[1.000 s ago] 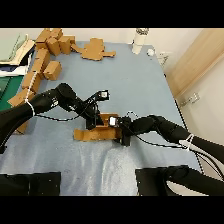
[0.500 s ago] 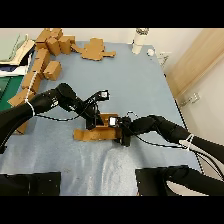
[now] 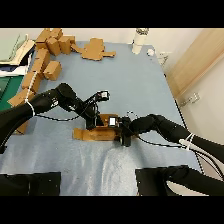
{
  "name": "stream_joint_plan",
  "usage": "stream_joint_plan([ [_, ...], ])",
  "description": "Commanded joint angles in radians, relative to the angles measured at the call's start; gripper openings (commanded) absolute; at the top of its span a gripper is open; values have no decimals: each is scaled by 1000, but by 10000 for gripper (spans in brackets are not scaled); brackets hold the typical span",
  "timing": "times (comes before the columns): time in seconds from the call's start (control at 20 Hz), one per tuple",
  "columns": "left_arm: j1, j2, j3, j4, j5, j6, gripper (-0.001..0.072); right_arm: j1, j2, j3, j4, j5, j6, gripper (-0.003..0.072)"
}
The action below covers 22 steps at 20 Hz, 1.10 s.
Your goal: Fold the box.
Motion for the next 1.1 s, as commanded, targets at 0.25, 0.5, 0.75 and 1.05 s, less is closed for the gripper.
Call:
stream_joint_plan([
  [0.25, 0, -1, 0, 0, 1, 0, 13, 0, -10, 1, -23, -11, 0, 648],
  [0.5, 0, -1, 0, 0, 1, 0, 13, 0, -10, 1, -24, -10, 0, 546],
  [0.75, 0, -1, 0, 0, 1, 0, 13, 0, -10, 1, -25, -10, 0, 537],
  [1.05, 0, -1, 0, 0, 1, 0, 13, 0, -10, 1, -25, -10, 0, 507],
])
